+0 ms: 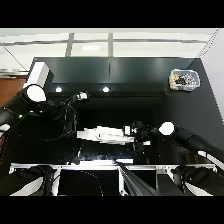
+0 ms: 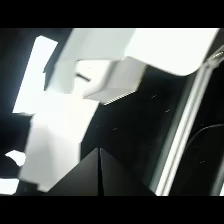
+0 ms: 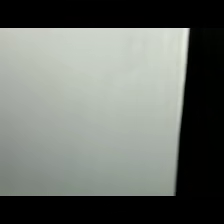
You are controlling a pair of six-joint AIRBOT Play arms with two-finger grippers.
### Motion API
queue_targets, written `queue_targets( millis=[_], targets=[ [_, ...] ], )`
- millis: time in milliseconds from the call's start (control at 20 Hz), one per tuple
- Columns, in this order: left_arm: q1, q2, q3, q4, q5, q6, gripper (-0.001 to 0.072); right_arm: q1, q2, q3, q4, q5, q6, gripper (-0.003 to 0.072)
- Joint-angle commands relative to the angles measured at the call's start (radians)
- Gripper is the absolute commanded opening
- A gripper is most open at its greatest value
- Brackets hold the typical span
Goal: Fold the box and place the chain.
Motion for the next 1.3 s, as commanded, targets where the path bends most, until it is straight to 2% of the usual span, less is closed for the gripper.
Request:
queue_targets(
  millis=[0,100,200,300,450,550,700,900,1000,1250],
  targets=[
    [-0.001,0.002,-0.069,-0.126,-0.030,-0.061,0.0027,0.000,0.000,0.000,0.000,-0.001,0.000,0.0171],
    [-0.040,0.002,-0.121,-0.170,0.010,-0.098,0.0027,0.000,0.000,0.000,0.000,0.000,0.000,0.0171],
    [-0.076,0.002,-0.154,-0.304,0.061,-0.064,0.0028,0.000,0.000,0.000,0.000,0.000,0.000,0.0172],
    [-0.106,0.002,-0.174,-0.460,0.171,0.010,0.0028,0.000,0.000,0.000,0.000,-0.001,0.000,0.0171],
    [-0.130,0.000,-0.182,-0.647,0.420,0.106,0.0028,0.000,0.000,0.000,0.000,-0.001,0.000,0.0172],
    [-0.151,0.000,-0.181,-0.681,0.584,0.130,0.0029,0.000,0.000,0.000,0.000,0.000,0.000,0.0172],
    [-0.191,-0.002,-0.182,-0.592,0.733,0.130,0.0028,0.000,0.000,0.000,0.000,0.000,0.000,0.0172],
    [-0.232,-0.031,-0.181,-0.452,0.761,0.121,0.0029,0.000,0.000,0.000,0.001,-0.001,0.000,0.0171],
    [-0.248,-0.062,-0.180,-0.452,0.781,0.118,0.0028,0.000,0.000,0.000,0.000,-0.001,0.000,0.0172],
    [-0.259,-0.117,-0.176,-0.451,0.735,0.117,0.0028,0.000,0.000,0.000,0.001,-0.001,0.000,0.0172]
  ],
)
